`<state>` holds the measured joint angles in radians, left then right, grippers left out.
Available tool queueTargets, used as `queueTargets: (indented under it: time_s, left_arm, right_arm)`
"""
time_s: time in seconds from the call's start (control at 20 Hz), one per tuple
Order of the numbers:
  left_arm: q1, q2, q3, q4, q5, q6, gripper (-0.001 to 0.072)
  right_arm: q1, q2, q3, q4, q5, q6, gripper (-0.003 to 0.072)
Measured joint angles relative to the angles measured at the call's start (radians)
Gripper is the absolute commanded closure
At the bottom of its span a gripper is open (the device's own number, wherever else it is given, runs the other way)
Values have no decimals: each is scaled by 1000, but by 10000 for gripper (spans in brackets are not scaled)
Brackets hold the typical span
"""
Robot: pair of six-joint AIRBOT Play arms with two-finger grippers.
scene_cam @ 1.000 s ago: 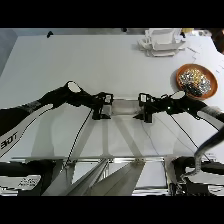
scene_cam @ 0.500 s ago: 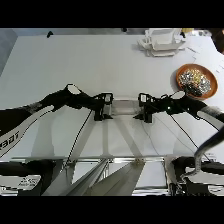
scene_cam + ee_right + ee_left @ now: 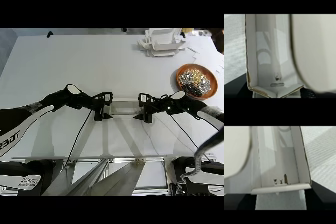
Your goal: Fold the box and place the chain.
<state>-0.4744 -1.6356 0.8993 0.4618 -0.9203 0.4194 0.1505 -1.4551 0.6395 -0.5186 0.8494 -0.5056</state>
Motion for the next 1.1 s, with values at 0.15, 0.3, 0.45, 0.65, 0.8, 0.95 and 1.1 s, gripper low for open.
queueTargets:
  time_s: [0.15, 0.3, 0.45, 0.65, 0.8, 0.95, 1.1]
  left_arm:
    - [0, 0, 0, 1, -1, 0, 459]
    - [0, 0, 0, 2, -1, 0, 459]
    - [0, 0, 0, 2, -2, 0, 459]
    - [0, 0, 0, 2, -2, 0, 459]
    - [0, 0, 0, 2, -3, 0, 459]
    - [0, 0, 0, 2, -6, -2, 459]
    - [-1, -1, -1, 1, -12, -4, 459]
  right_arm:
    - [0, 0, 0, 0, 0, 0, 280]
    - [0, 0, 0, 0, 0, 0, 280]
    - [0, 0, 0, 0, 0, 0, 280]
    - [0, 0, 0, 0, 0, 0, 280]
    - [0, 0, 0, -1, 0, 0, 281]
    - [0, 0, 0, -7, 11, 15, 115]
    - [0, 1, -1, -8, 24, 48, -10]
